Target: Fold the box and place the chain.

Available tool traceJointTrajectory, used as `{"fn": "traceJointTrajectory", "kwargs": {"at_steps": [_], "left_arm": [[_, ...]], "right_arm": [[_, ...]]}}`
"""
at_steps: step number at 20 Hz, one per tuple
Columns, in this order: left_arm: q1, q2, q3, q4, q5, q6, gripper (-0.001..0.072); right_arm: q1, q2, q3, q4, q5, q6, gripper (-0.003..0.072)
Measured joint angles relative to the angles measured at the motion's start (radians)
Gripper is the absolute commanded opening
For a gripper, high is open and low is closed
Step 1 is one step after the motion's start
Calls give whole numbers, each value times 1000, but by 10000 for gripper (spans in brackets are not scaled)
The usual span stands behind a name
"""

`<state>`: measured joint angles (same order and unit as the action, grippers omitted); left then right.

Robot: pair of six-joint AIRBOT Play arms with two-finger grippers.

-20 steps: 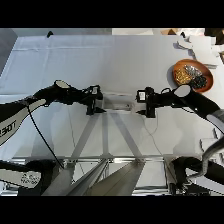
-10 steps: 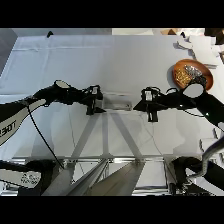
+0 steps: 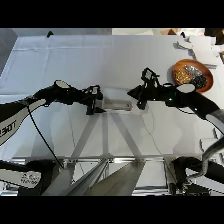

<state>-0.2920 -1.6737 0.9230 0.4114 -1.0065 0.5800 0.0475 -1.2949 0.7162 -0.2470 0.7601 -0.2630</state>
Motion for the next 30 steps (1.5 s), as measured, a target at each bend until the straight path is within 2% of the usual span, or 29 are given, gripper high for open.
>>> {"fn": "traceJointTrajectory", "kwargs": {"at_steps": [3,7,10,13,16,21,22,25,26,30], "left_arm": [[0,0,0,0,0,0,318],[0,0,0,0,0,-1,318],[0,0,0,0,0,0,318],[0,0,0,0,0,0,318],[0,0,0,0,0,0,318],[0,0,0,0,0,0,318],[0,0,0,0,0,0,318],[0,0,0,0,0,0,318],[0,0,0,0,0,0,318],[0,0,0,0,0,0,318]], "right_arm": [[1,-97,0,67,-49,-4,9],[1,-145,0,104,-72,-6,9],[0,-130,0,109,-62,-6,9],[1,-58,0,106,-5,-6,9],[0,51,0,29,52,-2,11],[0,199,-20,-251,108,54,30],[0,209,-32,-298,109,64,103],[-6,206,-59,-402,103,82,158],[-17,195,-63,-426,95,83,199],[-69,133,-72,-469,71,60,199]]}}
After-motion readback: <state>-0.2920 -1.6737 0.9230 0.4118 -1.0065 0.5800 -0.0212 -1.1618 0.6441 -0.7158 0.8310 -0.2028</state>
